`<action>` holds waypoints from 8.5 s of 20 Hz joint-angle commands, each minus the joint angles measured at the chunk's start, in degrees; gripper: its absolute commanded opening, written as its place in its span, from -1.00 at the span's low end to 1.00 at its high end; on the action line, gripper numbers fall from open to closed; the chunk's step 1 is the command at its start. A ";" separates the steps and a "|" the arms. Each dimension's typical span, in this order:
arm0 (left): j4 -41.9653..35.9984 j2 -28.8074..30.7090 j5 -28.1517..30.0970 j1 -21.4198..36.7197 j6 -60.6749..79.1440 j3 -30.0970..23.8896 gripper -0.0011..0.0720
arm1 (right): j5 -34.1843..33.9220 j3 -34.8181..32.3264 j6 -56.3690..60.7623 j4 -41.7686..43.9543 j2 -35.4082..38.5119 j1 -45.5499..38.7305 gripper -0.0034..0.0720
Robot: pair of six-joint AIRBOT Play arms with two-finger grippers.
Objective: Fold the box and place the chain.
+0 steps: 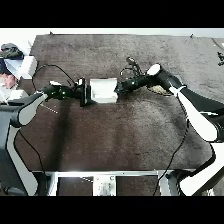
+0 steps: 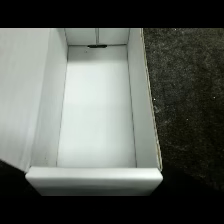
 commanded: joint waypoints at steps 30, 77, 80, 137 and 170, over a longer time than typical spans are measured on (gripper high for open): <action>0.02 0.00 0.00 0.02 0.02 0.00 -0.19 | 18.05 27.52 38.77 -41.38 -15.08 13.86 0.16; 0.02 0.00 -0.02 0.02 0.04 0.00 -0.19 | 7.74 9.97 24.13 -44.68 10.34 13.97 0.40; 0.02 0.00 0.02 0.02 0.04 -0.02 -0.19 | -3.17 -2.27 23.39 -45.62 19.65 7.69 0.39; 0.02 0.00 0.00 0.02 0.02 -0.02 -0.19 | 1.01 1.11 20.35 -39.12 1.11 -17.64 -0.32; 0.02 0.00 0.00 0.02 0.02 0.00 -0.19 | -10.82 1.11 17.16 -39.54 41.97 -2.43 -0.95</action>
